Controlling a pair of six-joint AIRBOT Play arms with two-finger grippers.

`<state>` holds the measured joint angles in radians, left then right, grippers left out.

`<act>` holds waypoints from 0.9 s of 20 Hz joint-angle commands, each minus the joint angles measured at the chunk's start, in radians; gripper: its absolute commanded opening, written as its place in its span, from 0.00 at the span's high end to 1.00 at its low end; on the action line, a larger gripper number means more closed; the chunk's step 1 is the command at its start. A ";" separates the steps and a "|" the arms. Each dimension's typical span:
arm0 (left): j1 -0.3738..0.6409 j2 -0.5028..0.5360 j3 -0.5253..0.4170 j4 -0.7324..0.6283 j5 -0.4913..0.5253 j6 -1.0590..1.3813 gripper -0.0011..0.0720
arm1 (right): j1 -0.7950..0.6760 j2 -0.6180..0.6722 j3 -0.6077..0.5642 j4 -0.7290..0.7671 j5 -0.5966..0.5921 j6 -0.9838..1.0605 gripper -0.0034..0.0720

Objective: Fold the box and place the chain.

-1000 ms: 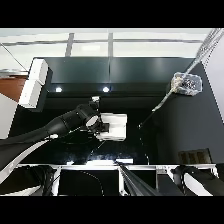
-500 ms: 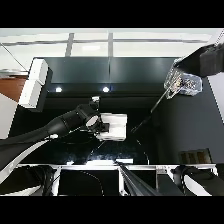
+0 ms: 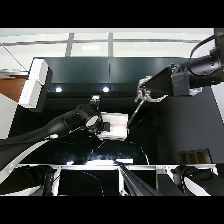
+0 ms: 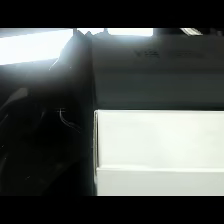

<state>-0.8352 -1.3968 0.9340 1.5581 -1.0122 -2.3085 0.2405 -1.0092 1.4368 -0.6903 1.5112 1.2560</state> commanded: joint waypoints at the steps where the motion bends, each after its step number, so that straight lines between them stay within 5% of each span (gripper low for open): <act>1: 0.001 -0.001 0.000 0.000 0.014 0.000 0.95 | 0.052 -0.003 -0.014 0.065 -0.056 -0.007 0.90; 18: 0.001 -0.001 0.000 -0.003 0.003 0.000 0.95 | 0.082 -0.004 -0.025 0.056 -0.126 -0.007 0.90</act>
<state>-0.8352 -1.3968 0.9340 1.5555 -1.0008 -2.3089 0.3218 -1.0130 1.4124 -0.6609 1.3869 1.2488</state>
